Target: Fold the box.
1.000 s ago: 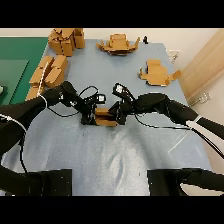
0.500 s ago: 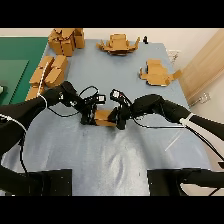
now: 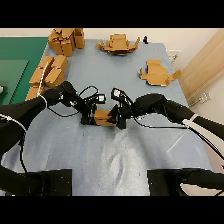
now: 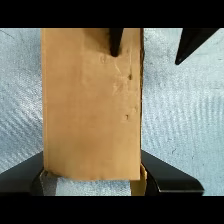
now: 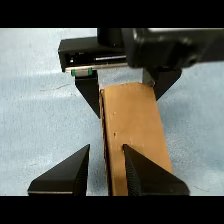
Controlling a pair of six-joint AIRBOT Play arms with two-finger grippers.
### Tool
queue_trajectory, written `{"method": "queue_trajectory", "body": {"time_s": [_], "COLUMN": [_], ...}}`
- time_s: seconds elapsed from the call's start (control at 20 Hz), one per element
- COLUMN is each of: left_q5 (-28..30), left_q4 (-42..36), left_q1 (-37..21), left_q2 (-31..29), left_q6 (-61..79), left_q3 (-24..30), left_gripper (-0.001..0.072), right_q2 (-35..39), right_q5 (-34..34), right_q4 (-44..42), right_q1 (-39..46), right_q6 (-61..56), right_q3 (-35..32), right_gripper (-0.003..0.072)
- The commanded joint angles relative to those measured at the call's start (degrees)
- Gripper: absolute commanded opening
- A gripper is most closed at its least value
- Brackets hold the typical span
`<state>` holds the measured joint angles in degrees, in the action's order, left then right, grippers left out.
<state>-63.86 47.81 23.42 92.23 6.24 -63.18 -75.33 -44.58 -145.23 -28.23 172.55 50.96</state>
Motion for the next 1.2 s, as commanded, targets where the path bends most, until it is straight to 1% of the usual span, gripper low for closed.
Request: {"method": "queue_trajectory", "body": {"time_s": [0.0, 0.1, 0.15, 0.2, 0.3, 0.35, 0.4, 0.5, 0.55, 0.6, 0.65, 0.85, 0.9, 0.95, 1.05, 1.15], "left_q5": [-0.2, -0.2, -0.22, -0.26, -0.24, -0.28, -0.39, -0.48, -0.57, -0.74, -0.87, -0.87, -0.87, -0.87, -0.85, -0.83], "left_q4": [0.07, 0.04, 0.02, 0.02, 0.02, 0.02, 0.02, 0.02, 0.02, 0.02, 0.02, 0.02, 0.02, 0.04, 0.02, 0.02], "left_q1": [0.04, 0.04, 0.04, 0.04, 0.04, 0.04, 0.04, 0.04, 0.04, 0.04, 0.04, 0.04, 0.04, 0.04, 0.04, 0.04], "left_q2": [0.02, 0.02, 0.02, 0.02, 0.02, 0.02, 0.02, 0.02, 0.02, 0.02, 0.02, 0.02, 0.02, 0.02, 0.02, 0.02], "left_q6": [0.11, 0.11, 0.11, 0.09, -0.28, -0.28, -0.31, -0.31, -0.31, -0.31, -0.31, -0.31, -0.31, -0.31, -0.31, -0.31], "left_q3": [0.0, 0.0, 0.0, 0.0, -0.02, 0.0, 0.0, -0.02, 0.0, 0.0, 0.0, 0.0, 0.0, 0.0, 0.0, 0.0], "left_gripper": [0.0166, 0.0166, 0.0166, 0.0166, 0.0166, 0.0166, 0.0166, 0.0166, 0.0166, 0.0166, 0.0166, 0.0166, 0.0166, 0.0166, 0.0166, 0.0166], "right_q2": [1.57, 1.62, 1.6, 1.6, 0.98, 0.37, -0.39, -1.6, -1.68, -1.44, -1.01, 1.53, 1.88, 2.03, 2.01, 2.01], "right_q5": [0.13, -0.2, -0.61, -1.05, -1.4, -1.36, -0.94, 1.92, 4.59, 6.58, 7.54, 4.46, 3.26, 1.92, 0.04, -0.15], "right_q4": [-0.04, 0.04, 0.04, 0.04, 0.07, 0.2, 0.59, 0.9, 0.85, 0.85, 0.81, 0.61, 0.63, 0.66, 1.62, 1.7], "right_q1": [0.02, 0.02, 0.02, 0.0, 0.0, 0.0, 0.0, 0.0, 0.0, 0.0, 0.0, 0.0, 0.0, 0.0, 0.0, 0.0], "right_q6": [-0.37, -1.38, -1.55, -1.53, -1.53, -1.53, -1.53, -1.53, -1.53, -1.53, -1.51, -1.51, -1.51, -1.51, -1.51, -1.51], "right_q3": [0.04, 0.02, 0.0, -0.11, -0.11, -0.11, -0.11, -0.09, -0.09, -0.07, -0.04, 0.04, 0.04, 0.02, 0.02, 0.02], "right_gripper": [0.0361, 0.0361, 0.0342, 0.0281, 0.0259, 0.0185, 0.016, 0.016, 0.0156, 0.0075, 0.0056, 0.0069, 0.0141, 0.0241, 0.0246, 0.025]}}
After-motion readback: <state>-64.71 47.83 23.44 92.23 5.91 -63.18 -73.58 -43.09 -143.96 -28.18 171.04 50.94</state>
